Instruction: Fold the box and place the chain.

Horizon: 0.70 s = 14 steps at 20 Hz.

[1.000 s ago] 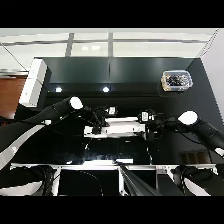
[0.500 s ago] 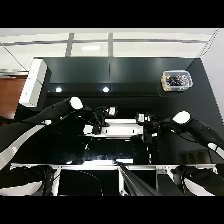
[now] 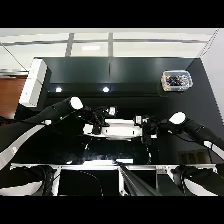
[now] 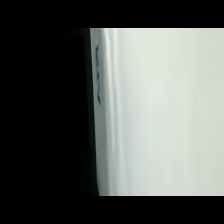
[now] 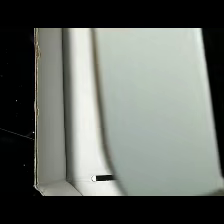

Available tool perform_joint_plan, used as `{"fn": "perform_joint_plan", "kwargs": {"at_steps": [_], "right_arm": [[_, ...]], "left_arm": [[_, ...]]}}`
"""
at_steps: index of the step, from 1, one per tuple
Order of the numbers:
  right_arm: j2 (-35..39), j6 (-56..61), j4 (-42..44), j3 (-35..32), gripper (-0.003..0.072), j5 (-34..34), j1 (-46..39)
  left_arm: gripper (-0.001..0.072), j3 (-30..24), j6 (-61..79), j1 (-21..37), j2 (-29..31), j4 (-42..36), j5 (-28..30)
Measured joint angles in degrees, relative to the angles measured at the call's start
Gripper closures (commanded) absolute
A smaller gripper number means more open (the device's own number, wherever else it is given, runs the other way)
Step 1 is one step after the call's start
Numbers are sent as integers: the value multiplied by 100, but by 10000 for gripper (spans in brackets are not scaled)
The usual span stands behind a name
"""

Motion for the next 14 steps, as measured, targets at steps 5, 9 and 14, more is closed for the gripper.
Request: {"fn": "perform_joint_plan", "kwargs": {"at_steps": [5, 9, 14], "right_arm": [[-37, 201, -168, 0, 52, -210, 138], [-52, 302, -256, 7, 53, -295, 164], [-52, 358, -310, 7, 206, -358, 170]], "left_arm": [[679, 0, -2, 0, 0, 0, 0], [679, 0, -2, 0, 0, -2, 0], [675, 2, -7, 0, 0, -2, 0]]}}
